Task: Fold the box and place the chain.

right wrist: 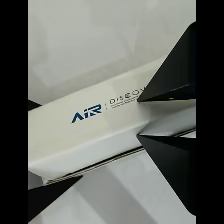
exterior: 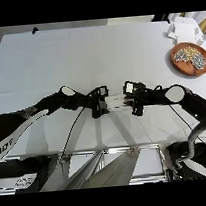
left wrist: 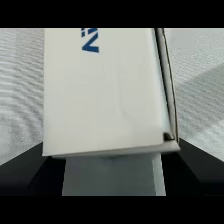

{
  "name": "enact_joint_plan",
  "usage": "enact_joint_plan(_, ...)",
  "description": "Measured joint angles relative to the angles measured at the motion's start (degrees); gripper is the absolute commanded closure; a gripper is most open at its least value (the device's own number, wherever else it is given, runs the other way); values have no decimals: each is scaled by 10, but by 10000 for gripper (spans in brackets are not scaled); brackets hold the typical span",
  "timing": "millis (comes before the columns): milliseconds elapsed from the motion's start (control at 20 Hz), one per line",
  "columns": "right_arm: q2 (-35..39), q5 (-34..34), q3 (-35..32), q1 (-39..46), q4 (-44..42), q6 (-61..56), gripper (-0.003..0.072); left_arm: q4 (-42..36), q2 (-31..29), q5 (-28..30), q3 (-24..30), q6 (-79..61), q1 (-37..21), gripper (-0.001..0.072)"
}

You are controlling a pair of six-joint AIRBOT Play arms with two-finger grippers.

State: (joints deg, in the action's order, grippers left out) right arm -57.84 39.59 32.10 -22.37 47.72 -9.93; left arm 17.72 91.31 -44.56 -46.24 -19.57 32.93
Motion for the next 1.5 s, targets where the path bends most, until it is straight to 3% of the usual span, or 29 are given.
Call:
enact_joint_plan(300,0,1,-5,-1,1,0,483,-1,0,0,0,0,0,624)
enact_joint_plan(350,0,5,-6,-1,1,0,458,-1,0,0,0,0,0,624)
enact_joint_plan(400,0,11,-6,-1,2,0,374,-1,0,0,0,0,0,624)
enact_joint_plan(450,0,19,-6,-1,2,0,362,-1,0,0,0,0,0,624)
enact_joint_plan(650,2,35,-9,-1,4,0,361,0,0,-1,0,-1,0,624)
enact_joint_plan(750,8,40,-10,-1,7,-1,315,-1,0,-2,0,0,1,624)
enact_joint_plan(1100,32,20,-11,-1,-16,-1,315,-1,0,0,0,1,1,624)
enact_joint_plan(1300,47,16,-11,12,-53,-1,397,-1,0,1,0,1,1,624)
enact_joint_plan(1400,55,22,-10,44,-104,-8,669,-2,0,1,0,1,1,624)
enact_joint_plan(1500,55,46,-10,86,-162,-19,674,-2,0,1,0,1,1,624)
